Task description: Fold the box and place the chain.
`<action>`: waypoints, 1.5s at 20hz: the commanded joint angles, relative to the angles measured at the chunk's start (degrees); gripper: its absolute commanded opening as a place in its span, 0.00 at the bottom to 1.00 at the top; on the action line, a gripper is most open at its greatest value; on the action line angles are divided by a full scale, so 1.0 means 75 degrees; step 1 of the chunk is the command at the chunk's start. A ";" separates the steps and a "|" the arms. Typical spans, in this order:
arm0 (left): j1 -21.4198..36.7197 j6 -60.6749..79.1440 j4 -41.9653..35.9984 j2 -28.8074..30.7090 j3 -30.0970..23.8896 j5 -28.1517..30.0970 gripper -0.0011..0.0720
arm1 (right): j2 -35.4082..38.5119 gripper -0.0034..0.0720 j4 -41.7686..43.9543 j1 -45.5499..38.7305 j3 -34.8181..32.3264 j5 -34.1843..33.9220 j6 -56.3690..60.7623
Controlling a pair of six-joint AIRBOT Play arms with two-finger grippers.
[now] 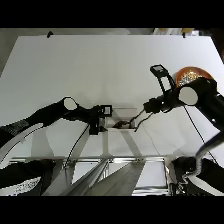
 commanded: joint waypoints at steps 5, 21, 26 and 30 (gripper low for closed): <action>0.0003 0.0000 0.0000 -0.0003 -0.0003 0.0000 0.16 | -0.1419 0.42 -0.0347 -0.0373 -0.0592 -0.0612 0.0032; 0.0003 0.0000 0.0000 -0.0003 -0.0003 0.0000 0.16 | -0.2299 0.39 -0.0181 -0.0268 -0.0603 -0.0790 -0.0017; 0.0003 0.0000 0.0000 -0.0003 -0.0003 0.0000 0.16 | -0.1807 0.38 -0.0175 -0.0256 -0.0603 -0.0682 0.0026; 0.0003 0.0000 0.0000 -0.0003 -0.0003 0.0000 0.16 | -0.1810 0.38 -0.0172 -0.0256 -0.0606 -0.0603 0.0157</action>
